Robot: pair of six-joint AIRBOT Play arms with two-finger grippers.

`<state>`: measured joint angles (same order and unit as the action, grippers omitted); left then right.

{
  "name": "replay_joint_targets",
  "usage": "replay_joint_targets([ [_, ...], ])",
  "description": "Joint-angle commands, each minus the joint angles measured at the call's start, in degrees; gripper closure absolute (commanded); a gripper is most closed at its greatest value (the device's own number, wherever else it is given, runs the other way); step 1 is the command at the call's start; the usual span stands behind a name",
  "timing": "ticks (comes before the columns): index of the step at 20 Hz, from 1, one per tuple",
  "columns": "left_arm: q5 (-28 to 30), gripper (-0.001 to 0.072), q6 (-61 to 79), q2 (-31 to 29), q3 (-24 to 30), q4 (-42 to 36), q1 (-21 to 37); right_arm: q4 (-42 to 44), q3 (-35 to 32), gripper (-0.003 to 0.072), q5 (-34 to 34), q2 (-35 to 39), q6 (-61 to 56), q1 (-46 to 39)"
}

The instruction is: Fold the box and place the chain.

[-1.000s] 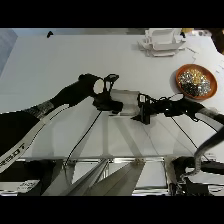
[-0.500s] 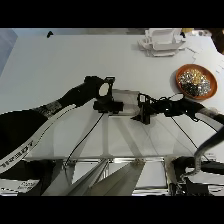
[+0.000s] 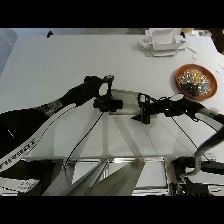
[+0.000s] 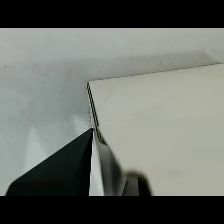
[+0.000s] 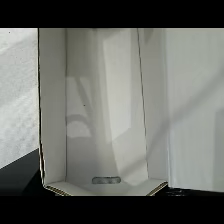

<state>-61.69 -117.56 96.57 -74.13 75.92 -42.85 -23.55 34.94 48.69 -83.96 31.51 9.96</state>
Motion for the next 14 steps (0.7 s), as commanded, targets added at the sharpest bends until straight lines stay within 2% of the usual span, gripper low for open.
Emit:
replay_joint_targets([
  [1, 0.8, 0.0436, 2.1, 0.3, 0.0, -0.2, 0.2, 0.0, 0.0, 0.0274, 0.0, 0.0, 0.0, 0.0],
  [9, 0.4, 0.0445, 3.6, 1.6, -0.1, -0.3, 0.0, 0.0, 0.0, 0.0274, 0.0, 0.0, 0.0, 0.0],
  [10, 0.4, 0.0522, 3.6, 1.6, -0.1, -0.3, 0.0, 0.0, 0.0, 0.0274, 0.0, 0.0, 0.0, 0.0],
  [11, 0.4, 0.0668, 3.8, 1.6, -0.1, -0.2, 0.0, 0.0, 0.0, 0.0274, 0.0, 0.0, 0.0, 0.0],
  [12, 0.4, 0.0706, 4.4, 1.6, -0.1, -0.2, 0.0, 0.0, 0.0, 0.0274, 0.0, 0.0, 0.0, 0.0],
  [14, 0.1, 0.0706, 4.3, 1.6, -0.1, -0.2, 0.0, 0.0, 0.0, 0.0274, 0.0, 0.0, 0.0, 0.0],
])
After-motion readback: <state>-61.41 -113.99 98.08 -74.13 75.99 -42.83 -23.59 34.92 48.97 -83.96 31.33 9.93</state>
